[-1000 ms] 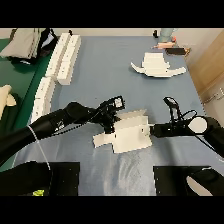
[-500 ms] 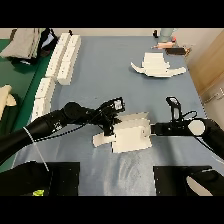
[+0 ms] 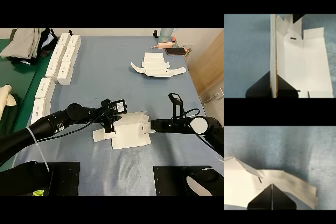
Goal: Fold the box.
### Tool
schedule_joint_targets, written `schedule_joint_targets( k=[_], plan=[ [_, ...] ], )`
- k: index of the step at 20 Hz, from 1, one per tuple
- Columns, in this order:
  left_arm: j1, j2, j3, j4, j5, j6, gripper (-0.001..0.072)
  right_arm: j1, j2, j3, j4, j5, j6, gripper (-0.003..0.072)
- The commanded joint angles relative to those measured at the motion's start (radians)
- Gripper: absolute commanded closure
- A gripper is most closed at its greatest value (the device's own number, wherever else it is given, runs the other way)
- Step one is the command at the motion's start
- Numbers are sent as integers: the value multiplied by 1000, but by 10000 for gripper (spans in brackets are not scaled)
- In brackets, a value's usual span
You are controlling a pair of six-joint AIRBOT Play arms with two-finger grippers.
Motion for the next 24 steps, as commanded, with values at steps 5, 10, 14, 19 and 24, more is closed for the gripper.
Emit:
schedule_joint_targets(
  k=[5, 10, 14, 19, 24],
  plan=[
    [-14, 66, -22, -32, -28, 116, 700, -2, 40, 150, -238, -49, 195, 683],
    [-104, 55, -124, -55, 158, 152, 701, -2, 40, 158, -225, -45, 195, 683],
    [-155, 55, -174, -98, 191, 150, 700, -2, 38, 158, -218, -45, 195, 683],
    [-157, 55, -199, -113, 192, 109, 698, -1, 38, 158, -200, -44, 195, 683],
    [-138, 55, -159, -112, 171, 42, 697, -1, 38, 158, -191, -40, 195, 683]
  ],
)
